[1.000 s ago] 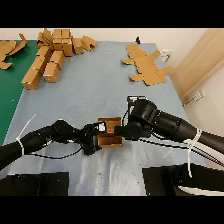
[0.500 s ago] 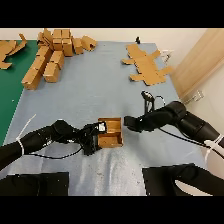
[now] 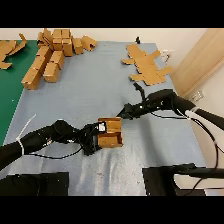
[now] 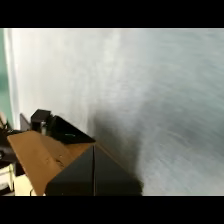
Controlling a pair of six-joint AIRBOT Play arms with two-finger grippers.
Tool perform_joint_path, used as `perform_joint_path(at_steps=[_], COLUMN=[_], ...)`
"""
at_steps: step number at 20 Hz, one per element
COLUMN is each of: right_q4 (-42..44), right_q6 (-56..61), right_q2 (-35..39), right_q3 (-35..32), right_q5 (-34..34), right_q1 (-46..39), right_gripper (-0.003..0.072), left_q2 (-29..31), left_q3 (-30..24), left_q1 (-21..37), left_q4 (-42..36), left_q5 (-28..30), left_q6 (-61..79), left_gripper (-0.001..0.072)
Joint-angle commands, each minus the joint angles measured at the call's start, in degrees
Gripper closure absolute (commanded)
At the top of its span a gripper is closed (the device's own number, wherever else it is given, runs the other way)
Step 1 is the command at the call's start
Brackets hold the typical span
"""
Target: Fold the box.
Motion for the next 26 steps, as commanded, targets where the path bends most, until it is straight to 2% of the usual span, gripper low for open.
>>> perform_joint_path(at_steps=[1, 7, 10, 14, 18, 23, 25, 26], right_q4=[4.7, 3.8, -1.27, -7.56, -14.64, -29.75, -33.53, -34.93], right_q6=[-9.4, -18.32, -19.85, -24.02, -28.15, -27.15, -27.08, -27.08], right_q2=[-4.39, -0.92, 5.31, 16.85, 23.26, 29.66, 29.73, 29.35], right_q3=[3.82, 0.66, -5.2, -13.14, -16.04, -16.04, -16.04, -16.04], right_q5=[-7.5, -7.19, -0.57, 12.92, 27.45, 31.39, 31.17, 31.12], right_q1=[3.56, 9.75, 11.78, 16.35, 25.49, 35.67, 35.85, 35.74], right_gripper=[0.0686, 0.0684, 0.0684, 0.0683, 0.0682, 0.0672, 0.0549, 0.0436], left_q2=[0.02, 0.02, 0.02, 0.02, 0.02, 0.02, 0.02, 0.02], left_q3=[0.07, 0.07, 0.07, 0.07, 0.07, 0.07, 0.07, 0.07], left_q1=[0.02, 0.02, 0.02, 0.02, 0.02, 0.02, 0.02, 0.02], left_q4=[0.0, 0.02, 0.02, 0.02, 0.0, 0.0, 0.02, 0.02], left_q5=[0.02, 0.04, 0.04, 0.04, 0.04, 0.04, 0.04, 0.04], left_q6=[0.0, 0.0, 0.0, 0.0, 0.0, 0.0, 0.0, 0.0], left_gripper=[0.0097, 0.0097, 0.0097, 0.0097, 0.0097, 0.0097, 0.0097, 0.0097])
